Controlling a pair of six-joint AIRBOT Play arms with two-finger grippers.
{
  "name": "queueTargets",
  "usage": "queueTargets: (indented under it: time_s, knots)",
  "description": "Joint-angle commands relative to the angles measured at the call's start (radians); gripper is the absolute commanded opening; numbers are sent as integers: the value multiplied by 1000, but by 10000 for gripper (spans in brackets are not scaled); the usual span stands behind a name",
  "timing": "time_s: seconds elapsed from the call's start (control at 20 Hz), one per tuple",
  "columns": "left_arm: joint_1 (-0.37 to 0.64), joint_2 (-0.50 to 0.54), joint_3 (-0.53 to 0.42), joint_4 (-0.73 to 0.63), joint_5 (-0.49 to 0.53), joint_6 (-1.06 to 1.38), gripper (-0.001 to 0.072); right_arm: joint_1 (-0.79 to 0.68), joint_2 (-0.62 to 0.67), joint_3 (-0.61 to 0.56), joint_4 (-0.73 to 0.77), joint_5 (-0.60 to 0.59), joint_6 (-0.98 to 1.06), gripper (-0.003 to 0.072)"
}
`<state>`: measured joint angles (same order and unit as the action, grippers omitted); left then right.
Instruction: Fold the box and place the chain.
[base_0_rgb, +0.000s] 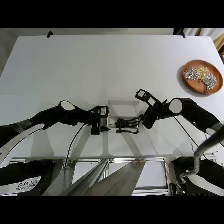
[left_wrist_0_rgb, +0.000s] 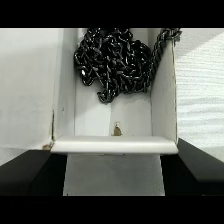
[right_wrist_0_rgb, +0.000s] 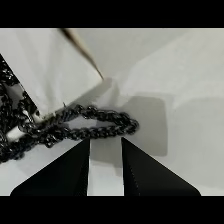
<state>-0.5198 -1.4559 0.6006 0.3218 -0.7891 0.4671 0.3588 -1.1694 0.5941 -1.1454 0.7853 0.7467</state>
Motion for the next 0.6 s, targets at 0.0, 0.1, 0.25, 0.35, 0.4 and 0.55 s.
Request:
queueTargets:
  time_s: [0.0, 0.1, 0.25, 0.35, 0.4, 0.55]
  knots:
    - [1, 1, 0, 0, 0, 0, 140, 24, -27, 13, 2, -17, 13, 216]
    - [1, 1, 0, 0, 0, 0, 140, 24, -27, 15, 0, -19, 16, 167]
    - [1, 1, 0, 0, 0, 0, 140, 24, -27, 16, -20, -24, 41, 169]
    - [1, 1, 0, 0, 0, 0, 140, 24, -27, 24, -56, -27, 83, 185]
    - [1, 1, 0, 0, 0, 0, 140, 24, -27, 33, -63, -26, 96, 191]
    - [1, 1, 0, 0, 0, 0, 140, 24, -27, 45, -64, -23, 95, 198]
